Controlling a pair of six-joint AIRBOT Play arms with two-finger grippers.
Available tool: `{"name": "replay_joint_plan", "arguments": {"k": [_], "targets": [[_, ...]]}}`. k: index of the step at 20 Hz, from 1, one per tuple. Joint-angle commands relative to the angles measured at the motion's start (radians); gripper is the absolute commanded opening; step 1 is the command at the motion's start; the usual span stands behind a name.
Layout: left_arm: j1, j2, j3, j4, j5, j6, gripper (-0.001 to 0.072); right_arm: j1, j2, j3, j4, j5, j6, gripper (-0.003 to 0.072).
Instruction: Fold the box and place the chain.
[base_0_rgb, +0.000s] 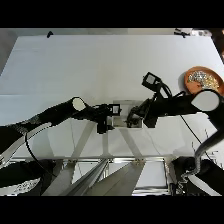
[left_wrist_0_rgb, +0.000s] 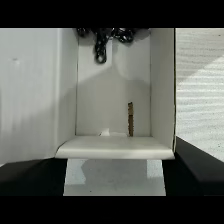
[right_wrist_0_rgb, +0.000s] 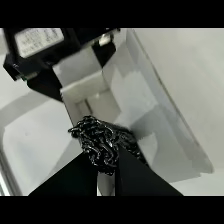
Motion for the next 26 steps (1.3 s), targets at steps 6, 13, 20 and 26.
{"name": "replay_joint_plan", "arguments": {"k": [6, 13, 20, 26], "targets": [[0.001, 0.0, 0.001, 0.0, 0.0, 0.0, 0.0013, -0.015, -0.079, 0.001, -0.082, 0.063, 0.062, 0.0188], [0.001, 0.0, 0.001, 0.0, 0.0, 0.0, 0.0013, -0.183, 0.061, -0.035, -0.46, 0.22, 0.061, 0.0188], [0.001, 0.0, 0.001, 0.0, 0.0, 0.0, 0.0013, -0.1, 0.055, -0.23, -0.447, 0.007, 0.012, 0.02], [0.001, 0.0, 0.001, 0.0, 0.0, 0.0, 0.0013, 0.006, -0.1, -0.24, -0.395, -0.151, 0.022, 0.0198]]}}
